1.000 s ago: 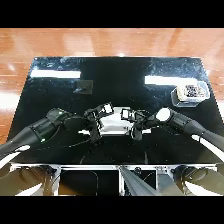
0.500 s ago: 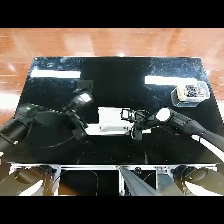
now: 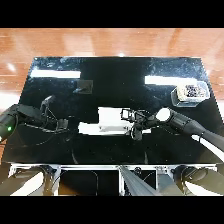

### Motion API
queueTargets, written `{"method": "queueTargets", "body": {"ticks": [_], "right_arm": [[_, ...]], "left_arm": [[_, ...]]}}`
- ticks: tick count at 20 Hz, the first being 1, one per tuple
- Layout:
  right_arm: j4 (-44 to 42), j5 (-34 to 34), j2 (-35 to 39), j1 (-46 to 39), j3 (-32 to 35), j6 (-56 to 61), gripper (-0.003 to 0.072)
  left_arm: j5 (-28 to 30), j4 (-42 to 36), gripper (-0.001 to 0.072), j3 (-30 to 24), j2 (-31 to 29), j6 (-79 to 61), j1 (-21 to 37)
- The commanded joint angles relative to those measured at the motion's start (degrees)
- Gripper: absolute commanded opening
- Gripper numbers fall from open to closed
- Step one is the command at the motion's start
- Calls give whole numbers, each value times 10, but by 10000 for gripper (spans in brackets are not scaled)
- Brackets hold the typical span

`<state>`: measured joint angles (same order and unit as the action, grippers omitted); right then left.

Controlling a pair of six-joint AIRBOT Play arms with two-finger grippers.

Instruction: Fold the box and place the chain.

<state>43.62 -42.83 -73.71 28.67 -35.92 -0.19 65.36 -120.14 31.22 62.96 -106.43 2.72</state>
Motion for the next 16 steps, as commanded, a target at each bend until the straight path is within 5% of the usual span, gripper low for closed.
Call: {"method": "queueTargets", "body": {"ticks": [1, 9, 13, 14, 16], "right_arm": [[0, 0, 0, 0, 0, 0, 543], [0, 0, 0, 0, 0, 0, 543], [0, 0, 0, 0, 0, 0, 543], [0, 0, 0, 0, 0, 0, 543], [0, 0, 0, 0, 0, 0, 543]], "left_arm": [[1, -85, 22, -5, 66, -13, -9], [-83, -143, 22, 12, 133, -28, -124], [-72, -143, 36, 43, 140, -26, -144], [-56, -143, 139, 54, 140, -26, -144], [-22, -140, 468, 73, 140, -27, -144]]}}
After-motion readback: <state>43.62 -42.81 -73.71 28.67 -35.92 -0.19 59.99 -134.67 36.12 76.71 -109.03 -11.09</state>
